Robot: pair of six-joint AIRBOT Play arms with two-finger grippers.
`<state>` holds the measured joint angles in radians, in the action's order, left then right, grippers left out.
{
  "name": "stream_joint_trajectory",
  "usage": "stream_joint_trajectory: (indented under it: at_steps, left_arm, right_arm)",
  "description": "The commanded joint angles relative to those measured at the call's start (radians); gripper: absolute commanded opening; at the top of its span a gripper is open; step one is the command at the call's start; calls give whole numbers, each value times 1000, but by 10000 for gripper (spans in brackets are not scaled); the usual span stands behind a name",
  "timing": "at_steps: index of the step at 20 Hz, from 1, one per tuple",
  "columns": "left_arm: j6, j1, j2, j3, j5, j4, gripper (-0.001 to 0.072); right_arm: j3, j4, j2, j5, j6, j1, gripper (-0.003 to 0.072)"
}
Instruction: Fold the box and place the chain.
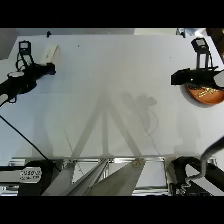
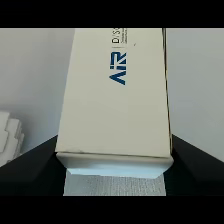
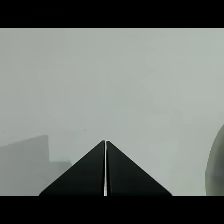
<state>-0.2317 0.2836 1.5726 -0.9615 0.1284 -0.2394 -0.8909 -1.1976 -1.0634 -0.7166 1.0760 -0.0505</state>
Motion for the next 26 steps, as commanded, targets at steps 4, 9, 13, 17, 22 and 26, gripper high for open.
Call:
stream_joint_trajectory:
  at_steps: [4,9,13,17,22,26]
  left_arm:
    - [-19,2,74,0,18,-98,19]
    - [-20,2,72,0,19,-174,711]
    - [-20,2,31,0,45,-174,703]
    - [-21,2,-90,0,82,-174,701]
    - [-20,2,-302,0,82,-174,700]
    - [-19,2,-453,0,82,-174,700]
  right_arm:
    - [0,0,1,0,0,0,12]
    - [0,0,1,0,0,0,12]
    - [0,0,1,0,0,0,12]
    - [0,0,1,0,0,0,12]
    - [0,0,1,0,0,0,12]
    - [0,0,1,0,0,0,12]
